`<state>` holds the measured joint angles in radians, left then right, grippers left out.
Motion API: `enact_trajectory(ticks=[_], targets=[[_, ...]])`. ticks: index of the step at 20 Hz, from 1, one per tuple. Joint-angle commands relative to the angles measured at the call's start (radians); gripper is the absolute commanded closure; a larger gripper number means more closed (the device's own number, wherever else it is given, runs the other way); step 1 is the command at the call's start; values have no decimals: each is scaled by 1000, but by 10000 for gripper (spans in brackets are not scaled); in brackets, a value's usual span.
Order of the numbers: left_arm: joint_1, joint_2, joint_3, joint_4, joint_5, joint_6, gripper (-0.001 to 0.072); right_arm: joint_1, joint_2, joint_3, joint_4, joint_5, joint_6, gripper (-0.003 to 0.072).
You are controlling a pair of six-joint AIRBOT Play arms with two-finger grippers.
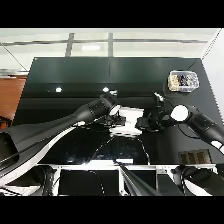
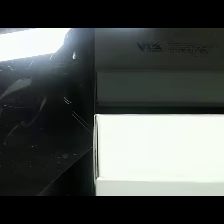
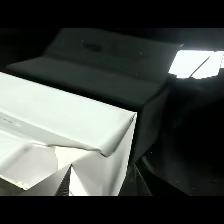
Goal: Fold the box and place the chain.
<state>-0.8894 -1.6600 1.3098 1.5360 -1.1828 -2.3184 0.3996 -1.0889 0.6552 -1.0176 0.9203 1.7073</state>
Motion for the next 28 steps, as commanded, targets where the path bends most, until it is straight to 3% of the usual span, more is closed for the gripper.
enact_trajectory(ticks=[1,5,9,13,17,19,28], targets=[[0,0,1,0,2,0,677,96,-52,82,-220,44,207,253],[0,0,1,0,2,0,677,162,-159,193,-304,147,312,254],[0,0,1,1,2,0,677,188,-201,262,-304,160,383,254],[0,0,1,1,5,0,677,188,-206,266,-381,231,461,271],[0,0,1,1,9,0,677,189,-211,266,-390,215,477,273],[0,0,1,1,11,0,677,190,-222,266,-390,217,477,371],[0,0,1,0,23,0,677,222,-236,257,-398,175,478,380]])
